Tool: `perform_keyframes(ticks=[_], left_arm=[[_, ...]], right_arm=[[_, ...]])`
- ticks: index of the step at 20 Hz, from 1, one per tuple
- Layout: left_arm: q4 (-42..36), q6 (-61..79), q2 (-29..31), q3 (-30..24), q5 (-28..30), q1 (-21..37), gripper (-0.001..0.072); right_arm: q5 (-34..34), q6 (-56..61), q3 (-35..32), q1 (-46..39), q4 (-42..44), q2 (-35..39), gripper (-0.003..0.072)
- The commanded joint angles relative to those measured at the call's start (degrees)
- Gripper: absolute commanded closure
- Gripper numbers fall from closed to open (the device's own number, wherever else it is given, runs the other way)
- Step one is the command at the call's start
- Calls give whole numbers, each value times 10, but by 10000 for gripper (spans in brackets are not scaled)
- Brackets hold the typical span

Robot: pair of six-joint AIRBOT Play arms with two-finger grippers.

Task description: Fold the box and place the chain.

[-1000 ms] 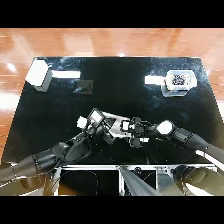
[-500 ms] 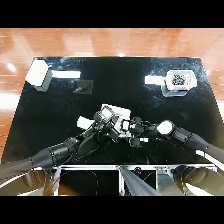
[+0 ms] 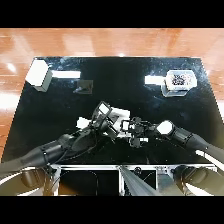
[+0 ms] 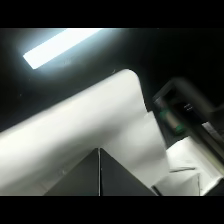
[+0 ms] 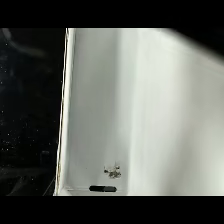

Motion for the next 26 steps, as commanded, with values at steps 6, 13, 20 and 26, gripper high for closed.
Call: perform_keyframes(ticks=[6,13,20,26], left_arm=[[49,0,217,-91,195,93,696],[130,-99,296,-125,323,116,696],[258,-260,296,-125,410,103,696],[319,-308,296,-125,401,60,696]], right_arm=[[-15,1,0,0,-1,0,188],[-16,-12,1,0,-16,0,-10],[3,-15,23,-2,-20,0,-8],[24,-15,33,-23,-20,0,78]])
